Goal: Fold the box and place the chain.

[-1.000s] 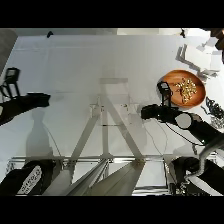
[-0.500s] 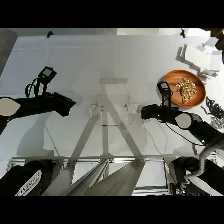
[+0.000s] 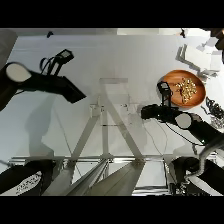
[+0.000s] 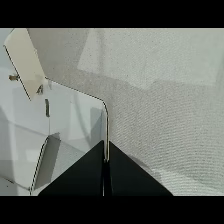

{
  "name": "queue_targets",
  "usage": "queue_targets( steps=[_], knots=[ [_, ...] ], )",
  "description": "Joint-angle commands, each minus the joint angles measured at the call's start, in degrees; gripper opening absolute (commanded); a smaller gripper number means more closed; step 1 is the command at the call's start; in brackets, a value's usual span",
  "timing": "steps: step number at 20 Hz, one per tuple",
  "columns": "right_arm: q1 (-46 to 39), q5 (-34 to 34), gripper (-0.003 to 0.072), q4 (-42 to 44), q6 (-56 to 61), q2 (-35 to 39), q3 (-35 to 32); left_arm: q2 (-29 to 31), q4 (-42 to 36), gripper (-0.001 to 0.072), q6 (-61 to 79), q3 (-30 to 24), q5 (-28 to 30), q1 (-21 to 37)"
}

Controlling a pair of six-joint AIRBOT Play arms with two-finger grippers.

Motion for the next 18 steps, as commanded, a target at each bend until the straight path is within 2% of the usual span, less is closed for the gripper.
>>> queue_targets(
  steps=[1, 5, 9, 13, 18],
  knots=[
    [0.07, 0.02, 0.0016, 0.02, 0.0, -0.04, -0.02, -9.33, -0.5, 0.0709, 7.23, 8.11, -4.04, -2.23],
    [0.07, 0.0, 0.0016, 0.02, 0.0, -0.04, -0.02, -17.77, -4.94, 0.0709, 15.13, 12.22, -4.37, -2.71],
    [0.07, 0.02, 0.0016, 0.04, 0.0, -0.04, -0.02, -23.28, -11.1, 0.0709, 16.09, 15.72, -6.08, -2.71],
    [0.07, 0.02, 0.0016, 0.04, 0.0, -0.04, -0.02, -27.17, -17.55, 0.0709, 17.53, 15.87, -7.02, -2.73],
    [0.07, 0.02, 0.0016, 0.04, 0.02, -0.04, -0.02, -30.71, -18.01, 0.0708, 17.77, 15.87, -7.02, -3.76]
  ],
)
